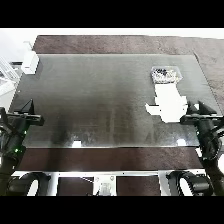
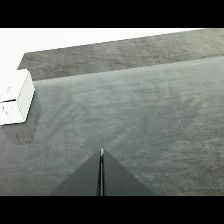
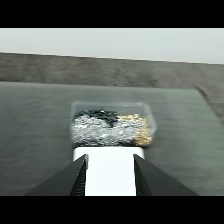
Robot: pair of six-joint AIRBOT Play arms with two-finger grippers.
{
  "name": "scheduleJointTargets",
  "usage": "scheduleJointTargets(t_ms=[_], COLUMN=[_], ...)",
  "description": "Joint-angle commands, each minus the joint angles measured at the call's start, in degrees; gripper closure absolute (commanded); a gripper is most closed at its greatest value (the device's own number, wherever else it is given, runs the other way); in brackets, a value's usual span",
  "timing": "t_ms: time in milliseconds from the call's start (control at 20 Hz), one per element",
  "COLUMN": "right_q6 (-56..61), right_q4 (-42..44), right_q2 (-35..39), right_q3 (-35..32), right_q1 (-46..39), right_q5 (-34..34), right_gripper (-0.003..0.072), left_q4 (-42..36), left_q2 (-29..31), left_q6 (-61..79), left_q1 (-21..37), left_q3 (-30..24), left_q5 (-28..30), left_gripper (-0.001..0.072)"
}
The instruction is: Fold the box and place the chain.
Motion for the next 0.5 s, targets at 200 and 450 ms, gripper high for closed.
scheduleJointTargets(t_ms=[200, 450], right_q6=[-0.28, 31.76], right_q4=[-0.68, -25.27], right_q2=[-33.42, -57.88], right_q3=[19.5, 38.82], right_q1=[-23.3, -40.89], right_q5=[22.75, 53.86], right_gripper=[0.0327, 0.0257], left_q4=[0.0, 0.0], left_q2=[0.04, 0.04], left_q6=[0.02, 0.0], left_q1=[0.04, 0.04], left_q3=[0.0, 0.0], left_q5=[0.02, 0.02], left_gripper=[0.0687, 0.0687])
